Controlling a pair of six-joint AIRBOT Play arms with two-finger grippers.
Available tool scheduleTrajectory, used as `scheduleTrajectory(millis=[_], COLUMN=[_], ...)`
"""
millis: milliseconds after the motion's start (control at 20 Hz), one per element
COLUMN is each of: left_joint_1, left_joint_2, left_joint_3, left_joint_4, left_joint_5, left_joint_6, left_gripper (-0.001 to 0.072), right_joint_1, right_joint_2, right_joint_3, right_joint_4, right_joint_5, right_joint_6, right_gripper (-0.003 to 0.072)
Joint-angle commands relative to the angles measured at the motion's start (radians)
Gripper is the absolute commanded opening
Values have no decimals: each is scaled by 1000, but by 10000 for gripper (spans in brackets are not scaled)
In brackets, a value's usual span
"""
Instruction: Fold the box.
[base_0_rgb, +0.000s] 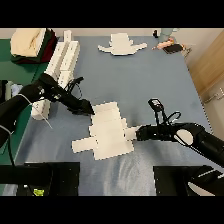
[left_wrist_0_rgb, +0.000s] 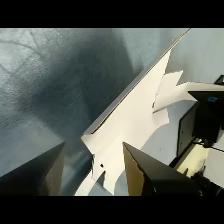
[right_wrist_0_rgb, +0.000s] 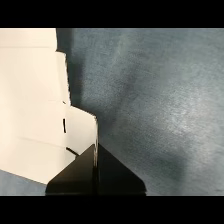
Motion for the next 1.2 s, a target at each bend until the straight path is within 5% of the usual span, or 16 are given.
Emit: scheduleTrajectory(millis=[0, 250, 350, 1150], left_joint_1=[-38, -99, -84, -79], left_joint_2=[-79, -108, -108, -108], left_joint_3=[0, 1, 2, 2], left_joint_4=[-47, -84, -107, -232], left_joint_5=[-30, -28, -27, -19], left_joint_6=[49, 136, 167, 291], left_gripper=[517, 516, 352, 352], right_joint_1=[3, 3, 3, 3], right_joint_2=[12, 51, 50, 50], right_joint_3=[0, 0, 0, 0], right_joint_4=[-8, -9, -8, -2], right_joint_5=[-2, -1, 1, 37], right_joint_6=[8, 9, 9, 7], right_gripper=[2, 2, 2, 2])
